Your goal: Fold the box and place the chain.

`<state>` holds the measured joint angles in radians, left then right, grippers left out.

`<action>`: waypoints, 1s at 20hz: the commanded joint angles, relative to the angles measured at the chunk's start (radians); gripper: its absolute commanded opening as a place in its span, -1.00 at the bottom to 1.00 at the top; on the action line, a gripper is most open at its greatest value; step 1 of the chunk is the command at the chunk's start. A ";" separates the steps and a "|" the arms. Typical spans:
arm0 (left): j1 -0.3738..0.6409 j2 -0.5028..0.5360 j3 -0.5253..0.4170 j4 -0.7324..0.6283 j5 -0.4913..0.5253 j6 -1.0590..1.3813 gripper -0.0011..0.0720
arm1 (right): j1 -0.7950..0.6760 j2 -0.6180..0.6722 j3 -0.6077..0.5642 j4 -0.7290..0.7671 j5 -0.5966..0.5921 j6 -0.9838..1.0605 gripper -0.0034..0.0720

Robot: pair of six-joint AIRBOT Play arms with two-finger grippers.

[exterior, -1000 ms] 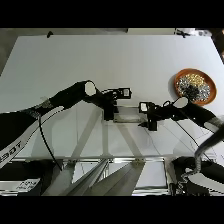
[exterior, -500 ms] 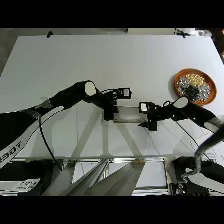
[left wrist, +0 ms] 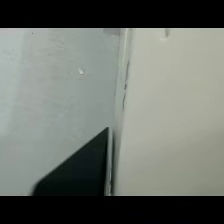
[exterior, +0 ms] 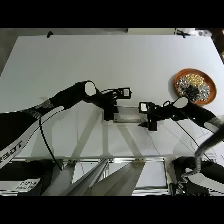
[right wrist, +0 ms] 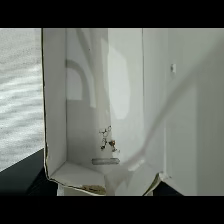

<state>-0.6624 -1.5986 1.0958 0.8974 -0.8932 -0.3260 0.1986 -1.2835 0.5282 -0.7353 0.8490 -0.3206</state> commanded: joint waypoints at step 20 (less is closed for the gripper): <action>-0.050 0.265 -0.001 -0.161 -0.232 -0.119 -0.96 | 0.000 0.000 -0.001 0.002 0.000 0.002 0.17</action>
<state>-0.6594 -1.3025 1.0950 0.8547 -1.1942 -0.5045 0.1986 -1.2835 0.5278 -0.7341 0.8494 -0.3199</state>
